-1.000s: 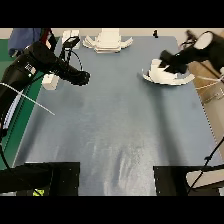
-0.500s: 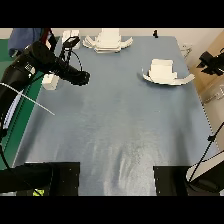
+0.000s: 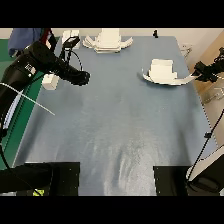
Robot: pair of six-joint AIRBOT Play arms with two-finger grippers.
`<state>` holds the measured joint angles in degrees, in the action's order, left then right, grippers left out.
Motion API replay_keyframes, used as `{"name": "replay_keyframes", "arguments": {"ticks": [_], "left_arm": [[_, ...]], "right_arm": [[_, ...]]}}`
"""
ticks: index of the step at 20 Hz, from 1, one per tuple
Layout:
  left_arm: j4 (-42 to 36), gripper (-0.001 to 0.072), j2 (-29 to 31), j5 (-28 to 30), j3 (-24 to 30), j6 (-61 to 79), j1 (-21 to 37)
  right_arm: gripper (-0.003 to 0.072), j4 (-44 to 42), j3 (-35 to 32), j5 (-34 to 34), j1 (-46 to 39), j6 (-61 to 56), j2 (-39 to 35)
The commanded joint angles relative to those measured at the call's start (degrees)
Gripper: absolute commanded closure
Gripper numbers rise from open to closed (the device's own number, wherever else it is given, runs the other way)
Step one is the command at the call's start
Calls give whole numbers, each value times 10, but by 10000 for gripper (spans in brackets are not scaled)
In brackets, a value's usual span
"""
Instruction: Fold the box.
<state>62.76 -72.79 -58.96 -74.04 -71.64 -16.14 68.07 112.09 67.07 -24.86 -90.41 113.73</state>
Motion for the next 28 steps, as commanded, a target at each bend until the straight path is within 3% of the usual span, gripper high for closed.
{"name": "replay_keyframes", "arguments": {"ticks": [1,4,7,10,13,15,18,23,28], "left_arm": [[0,696,0,0,-1,0,0],[0,696,0,0,-1,0,0],[0,696,0,0,-1,0,0],[0,696,0,0,-1,0,0],[0,696,0,0,-1,0,0],[0,696,0,0,-1,0,0],[0,696,0,0,-1,0,0],[0,696,0,0,-1,0,0],[0,696,0,0,-1,0,0]], "right_arm": [[401,-21,1,6,0,15,7],[683,-31,1,18,0,43,9],[686,-89,1,36,4,84,0],[688,-89,-1,48,33,101,-38],[690,-68,-45,43,80,105,-109],[690,-28,-110,26,117,100,-174],[690,22,-261,-24,169,56,-294],[690,20,-588,-137,244,-25,-515],[690,11,-813,-154,325,-144,-687]]}}
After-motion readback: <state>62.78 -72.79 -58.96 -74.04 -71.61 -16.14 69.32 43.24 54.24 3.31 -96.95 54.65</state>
